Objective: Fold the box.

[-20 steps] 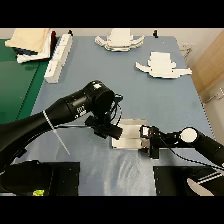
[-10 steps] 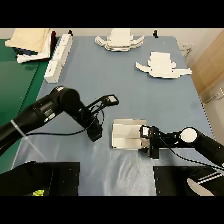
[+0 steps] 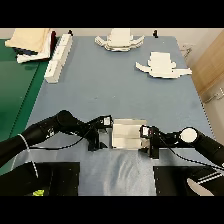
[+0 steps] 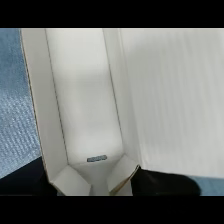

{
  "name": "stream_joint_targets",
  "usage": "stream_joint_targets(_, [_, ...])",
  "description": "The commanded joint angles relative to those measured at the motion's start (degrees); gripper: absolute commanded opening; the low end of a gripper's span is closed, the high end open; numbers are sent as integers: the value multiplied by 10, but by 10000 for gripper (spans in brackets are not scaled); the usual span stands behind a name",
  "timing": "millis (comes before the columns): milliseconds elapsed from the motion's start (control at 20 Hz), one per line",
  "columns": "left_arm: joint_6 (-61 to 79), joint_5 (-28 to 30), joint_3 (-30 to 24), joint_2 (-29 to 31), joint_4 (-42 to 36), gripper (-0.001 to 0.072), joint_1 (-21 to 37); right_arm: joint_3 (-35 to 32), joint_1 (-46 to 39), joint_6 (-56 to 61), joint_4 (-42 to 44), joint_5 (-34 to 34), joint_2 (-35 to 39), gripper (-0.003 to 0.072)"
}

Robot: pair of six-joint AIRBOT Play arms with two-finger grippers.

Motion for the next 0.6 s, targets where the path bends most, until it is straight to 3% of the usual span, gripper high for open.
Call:
stream_joint_targets(0, [125,32,-17,-28,-92,709,2,0,0,0,0,0,0,514])
stream_joint_targets(300, [132,33,-17,-53,-112,709,-23,0,0,0,0,0,0,514])
stream_joint_targets(550, [132,76,-16,-71,-138,709,-54,0,0,0,0,0,0,514])
